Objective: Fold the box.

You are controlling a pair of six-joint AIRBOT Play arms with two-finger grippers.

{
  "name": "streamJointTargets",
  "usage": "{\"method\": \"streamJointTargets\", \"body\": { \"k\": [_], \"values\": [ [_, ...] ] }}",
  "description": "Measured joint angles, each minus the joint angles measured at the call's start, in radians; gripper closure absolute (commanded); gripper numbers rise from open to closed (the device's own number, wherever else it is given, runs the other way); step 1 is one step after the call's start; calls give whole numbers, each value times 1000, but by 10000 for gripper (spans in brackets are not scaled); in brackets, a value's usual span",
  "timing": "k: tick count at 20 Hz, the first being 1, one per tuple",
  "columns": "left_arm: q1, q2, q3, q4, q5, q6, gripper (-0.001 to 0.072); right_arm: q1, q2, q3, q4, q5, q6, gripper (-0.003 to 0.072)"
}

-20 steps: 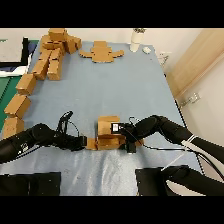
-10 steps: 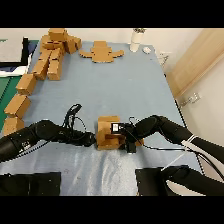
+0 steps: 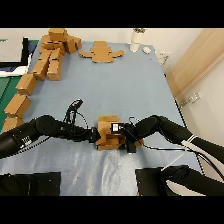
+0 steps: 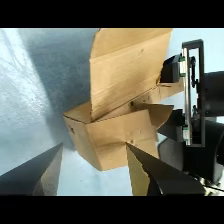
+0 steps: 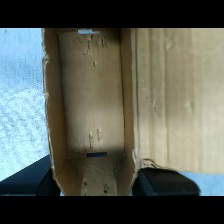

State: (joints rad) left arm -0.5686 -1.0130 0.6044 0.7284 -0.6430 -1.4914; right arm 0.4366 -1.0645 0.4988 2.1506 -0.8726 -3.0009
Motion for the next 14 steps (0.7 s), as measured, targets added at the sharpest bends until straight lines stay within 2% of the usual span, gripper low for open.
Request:
{"method": "streamJointTargets", "body": {
  "k": [9,11,14],
  "values": [
    [-32,-81,21,-77,42,-16,89,0,0,0,0,0,0,175],
    [-49,-99,38,-28,24,-80,89,0,0,0,0,0,0,175],
    [-100,-132,89,156,-20,-285,89,0,0,0,0,0,0,175]
  ]
}}
